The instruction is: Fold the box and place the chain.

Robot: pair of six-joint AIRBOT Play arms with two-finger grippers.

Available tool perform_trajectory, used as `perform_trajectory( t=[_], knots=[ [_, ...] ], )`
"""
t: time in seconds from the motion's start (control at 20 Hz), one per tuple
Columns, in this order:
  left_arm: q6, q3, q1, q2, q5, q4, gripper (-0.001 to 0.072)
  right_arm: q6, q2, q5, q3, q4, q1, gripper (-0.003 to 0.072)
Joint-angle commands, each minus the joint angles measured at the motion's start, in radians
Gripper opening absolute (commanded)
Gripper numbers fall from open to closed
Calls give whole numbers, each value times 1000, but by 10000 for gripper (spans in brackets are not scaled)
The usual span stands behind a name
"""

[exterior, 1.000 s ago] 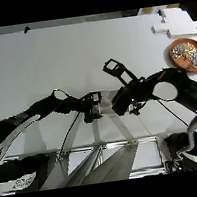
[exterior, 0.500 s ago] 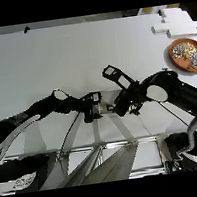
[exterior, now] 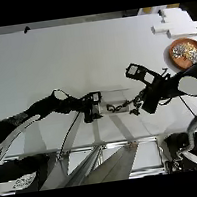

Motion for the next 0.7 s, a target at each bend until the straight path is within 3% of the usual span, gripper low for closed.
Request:
perform_trajectory(
  t=[0.0, 0.15, 0.25, 0.45, 0.65],
  knots=[
    [0, 0, 1, 1, 0, 0, 34, -273, 8, -92, -111, 108, -74, 82],
    [0, 0, 1, 1, 0, 0, 34, -361, -10, -179, -227, 101, -75, 82],
    [0, 0, 1, 1, 0, 0, 34, -542, -19, -238, -291, 117, -80, 84],
    [0, 0, 1, 1, 0, 0, 34, -1036, -31, -381, -339, 375, -198, 128],
    [0, 0, 1, 1, 0, 0, 34, -1163, -122, -389, -339, 596, -290, 126]
  ],
)
